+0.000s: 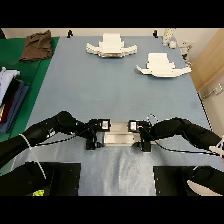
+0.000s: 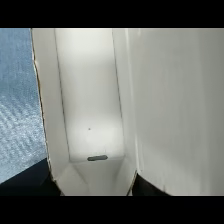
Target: Fold the box.
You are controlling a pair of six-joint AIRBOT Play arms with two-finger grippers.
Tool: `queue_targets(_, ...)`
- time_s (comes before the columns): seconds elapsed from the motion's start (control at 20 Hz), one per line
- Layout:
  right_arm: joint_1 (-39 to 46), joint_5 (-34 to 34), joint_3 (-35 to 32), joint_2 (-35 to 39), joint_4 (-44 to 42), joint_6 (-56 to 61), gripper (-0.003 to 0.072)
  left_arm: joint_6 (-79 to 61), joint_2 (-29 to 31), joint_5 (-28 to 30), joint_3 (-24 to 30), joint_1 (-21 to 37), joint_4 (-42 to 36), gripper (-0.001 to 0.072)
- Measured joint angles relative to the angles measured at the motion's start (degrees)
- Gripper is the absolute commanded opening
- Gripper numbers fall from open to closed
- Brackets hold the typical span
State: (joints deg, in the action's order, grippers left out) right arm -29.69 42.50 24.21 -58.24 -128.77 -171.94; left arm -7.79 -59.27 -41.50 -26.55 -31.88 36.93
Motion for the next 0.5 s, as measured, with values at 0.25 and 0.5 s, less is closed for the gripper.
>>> queue_targets(0.25, 0.0, 0.02, 0.0, 0.0, 0.0, 0.0, 0.0443, -2.64, -0.39, 0.55, 0.24, -0.24, -2.38, 0.0689)
queue_targets(0.5, 0.0, 0.02, 0.0, 0.0, 0.0, 0.0, 0.0444, -3.17, -1.9, 1.57, 0.44, -1.16, -3.85, 0.0689)
